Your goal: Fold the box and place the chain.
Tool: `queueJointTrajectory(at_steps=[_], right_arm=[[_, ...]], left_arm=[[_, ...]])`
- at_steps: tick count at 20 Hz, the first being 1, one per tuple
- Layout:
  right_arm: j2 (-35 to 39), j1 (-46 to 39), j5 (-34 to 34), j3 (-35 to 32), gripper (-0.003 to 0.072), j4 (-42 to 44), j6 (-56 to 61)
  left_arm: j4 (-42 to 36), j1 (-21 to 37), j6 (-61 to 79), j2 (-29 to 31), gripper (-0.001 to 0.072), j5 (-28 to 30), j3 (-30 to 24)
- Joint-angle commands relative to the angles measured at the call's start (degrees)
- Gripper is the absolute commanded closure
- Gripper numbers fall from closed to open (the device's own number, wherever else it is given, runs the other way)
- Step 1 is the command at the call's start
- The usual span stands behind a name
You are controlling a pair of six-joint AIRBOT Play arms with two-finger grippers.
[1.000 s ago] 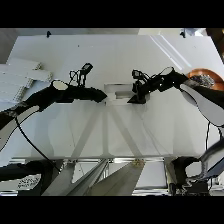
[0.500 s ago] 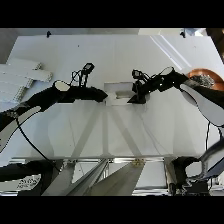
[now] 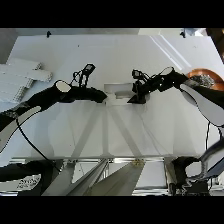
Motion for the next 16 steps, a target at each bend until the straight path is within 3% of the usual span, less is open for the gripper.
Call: queueJointTrajectory(at_steps=[1,5,7,8,16], right_arm=[[0.02,-0.04,0.02,0.00,0.0279,0.02,0.00],[0.02,-0.04,0.02,0.00,0.0279,0.02,0.00],[0.02,-0.04,0.02,0.00,0.0279,0.00,0.00],[0.02,-0.04,0.02,0.00,0.0279,0.00,0.00],[0.02,-0.04,0.02,0.00,0.0279,0.02,0.00]], left_arm=[[0.66,-0.02,-0.59,0.33,0.0448,-0.42,-0.04],[-4.26,0.04,-0.55,1.55,0.0411,-1.57,-0.04],[-4.26,0.20,-0.57,1.62,0.0304,-2.95,-0.04],[-4.31,0.20,-0.61,1.62,0.0288,-3.67,-0.04],[-8.81,0.20,-4.24,1.64,0.0289,-4.66,-0.04]])
